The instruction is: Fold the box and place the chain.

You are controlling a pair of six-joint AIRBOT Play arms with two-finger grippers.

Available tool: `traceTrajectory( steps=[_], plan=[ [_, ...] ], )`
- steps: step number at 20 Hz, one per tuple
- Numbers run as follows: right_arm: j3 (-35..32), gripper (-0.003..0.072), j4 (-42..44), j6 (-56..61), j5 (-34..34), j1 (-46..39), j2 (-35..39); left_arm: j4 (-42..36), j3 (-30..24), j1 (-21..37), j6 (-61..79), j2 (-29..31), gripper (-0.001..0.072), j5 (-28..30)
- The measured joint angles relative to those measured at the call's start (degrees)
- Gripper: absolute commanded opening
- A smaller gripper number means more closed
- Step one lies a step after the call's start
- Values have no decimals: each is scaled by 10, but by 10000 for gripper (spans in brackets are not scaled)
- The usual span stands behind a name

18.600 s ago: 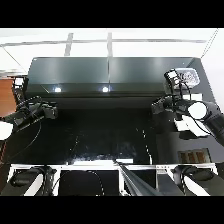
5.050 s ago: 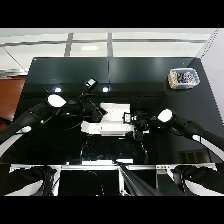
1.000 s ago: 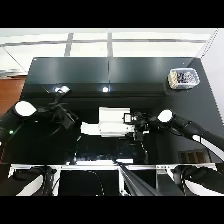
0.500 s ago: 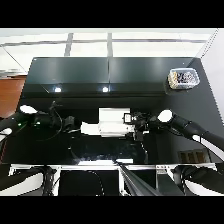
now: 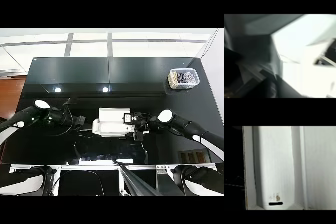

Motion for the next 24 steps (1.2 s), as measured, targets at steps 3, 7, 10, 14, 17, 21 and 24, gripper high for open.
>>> traceTrajectory(
  steps=[3,7,10,14,17,21,24],
  plan=[
    [0,227,0,0,0,0,0,-9,22,-16,15,-1,433,-29],
    [0,227,0,0,0,0,0,-13,38,-57,19,-2,405,-25],
    [0,227,0,0,0,0,0,7,59,-89,-21,-2,404,-8],
    [0,227,0,0,0,0,0,80,106,-129,-118,-2,404,4],
    [0,227,0,0,0,0,0,129,138,-158,-185,-2,404,12],
    [0,227,0,1,0,0,0,189,163,-198,-277,-2,404,31],
    [0,227,0,0,0,0,0,238,169,-225,-346,-2,404,55]
  ],
)
